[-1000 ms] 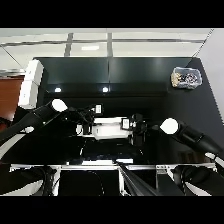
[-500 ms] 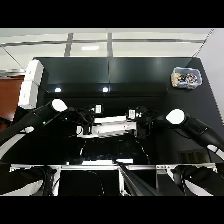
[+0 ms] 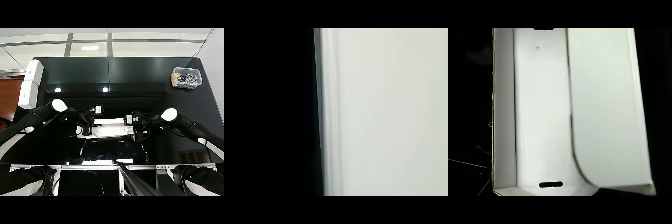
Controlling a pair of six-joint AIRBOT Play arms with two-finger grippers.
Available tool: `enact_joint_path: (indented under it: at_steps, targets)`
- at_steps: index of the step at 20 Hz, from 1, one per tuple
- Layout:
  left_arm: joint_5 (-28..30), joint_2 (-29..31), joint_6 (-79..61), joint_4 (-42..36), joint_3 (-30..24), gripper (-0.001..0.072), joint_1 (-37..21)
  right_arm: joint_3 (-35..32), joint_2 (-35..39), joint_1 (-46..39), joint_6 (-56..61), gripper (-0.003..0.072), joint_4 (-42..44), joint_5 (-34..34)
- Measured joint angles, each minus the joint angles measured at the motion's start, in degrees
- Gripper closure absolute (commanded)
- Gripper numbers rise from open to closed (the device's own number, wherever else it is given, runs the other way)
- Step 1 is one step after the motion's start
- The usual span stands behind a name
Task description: Fold the box and place the chain.
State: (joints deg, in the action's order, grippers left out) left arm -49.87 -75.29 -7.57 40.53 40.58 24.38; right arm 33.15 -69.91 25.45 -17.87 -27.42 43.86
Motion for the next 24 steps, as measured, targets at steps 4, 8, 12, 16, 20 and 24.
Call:
enact_joint_path:
  at_steps: [4,8,12,16,20,24]
  targets:
    - [0.0,0.0,0.2,0.0,0.0,0.0678,0.0,0.0,-1.8,0.0,-0.6,0.0028,0.1,-0.4]
    - [-0.1,0.0,0.2,0.0,0.0,0.0678,0.0,0.0,-3.3,0.1,-0.9,0.0028,0.0,-0.7]
    - [-0.1,0.0,0.2,0.0,0.0,0.0678,0.0,0.1,-4.0,1.3,0.2,0.0028,-1.1,-2.2]
    - [0.0,0.0,0.1,0.0,0.0,0.0678,0.0,0.2,-4.3,2.1,1.7,0.0028,-2.3,-3.5]
    - [0.2,0.0,0.1,0.0,0.0,0.0678,0.0,0.2,-4.3,2.3,2.3,0.0028,-2.6,-4.0]
    - [0.3,0.0,0.1,0.0,0.0,0.0678,0.0,0.2,-4.4,2.4,2.8,0.0028,-2.8,-4.3]
